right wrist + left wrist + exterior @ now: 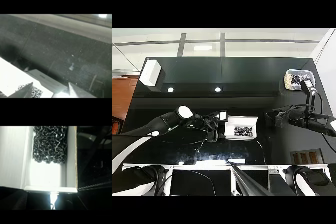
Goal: Fold the box and place the chain.
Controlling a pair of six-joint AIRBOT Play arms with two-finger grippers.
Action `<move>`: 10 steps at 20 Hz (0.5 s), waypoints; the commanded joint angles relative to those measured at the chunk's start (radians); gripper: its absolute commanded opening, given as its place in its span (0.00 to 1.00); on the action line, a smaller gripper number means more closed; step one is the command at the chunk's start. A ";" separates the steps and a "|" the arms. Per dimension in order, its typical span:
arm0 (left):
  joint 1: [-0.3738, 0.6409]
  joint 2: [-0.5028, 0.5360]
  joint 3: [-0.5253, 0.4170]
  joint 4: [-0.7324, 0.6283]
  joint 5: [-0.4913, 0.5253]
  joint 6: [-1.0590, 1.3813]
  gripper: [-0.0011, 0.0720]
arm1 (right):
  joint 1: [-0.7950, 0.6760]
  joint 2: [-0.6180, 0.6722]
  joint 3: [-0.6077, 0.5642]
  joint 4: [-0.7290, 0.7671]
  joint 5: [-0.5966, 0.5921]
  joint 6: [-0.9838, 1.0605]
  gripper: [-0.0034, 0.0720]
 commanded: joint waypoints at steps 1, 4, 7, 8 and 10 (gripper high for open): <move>-0.001 -0.001 0.001 0.002 0.002 -0.002 0.46 | 0.000 -0.005 0.004 0.035 -0.009 0.071 0.99; -0.001 -0.001 0.001 0.002 0.001 -0.002 0.46 | 0.000 -0.057 0.077 0.071 -0.019 0.110 0.99; -0.001 -0.001 0.001 0.002 0.001 -0.002 0.46 | 0.036 -0.195 0.163 0.071 0.014 0.096 0.99; -0.001 -0.001 0.001 0.002 0.001 -0.002 0.46 | 0.066 -0.249 0.175 0.071 0.024 0.062 0.99; -0.001 -0.001 0.001 0.002 0.002 -0.002 0.46 | 0.130 -0.336 0.176 0.071 0.026 -0.052 0.98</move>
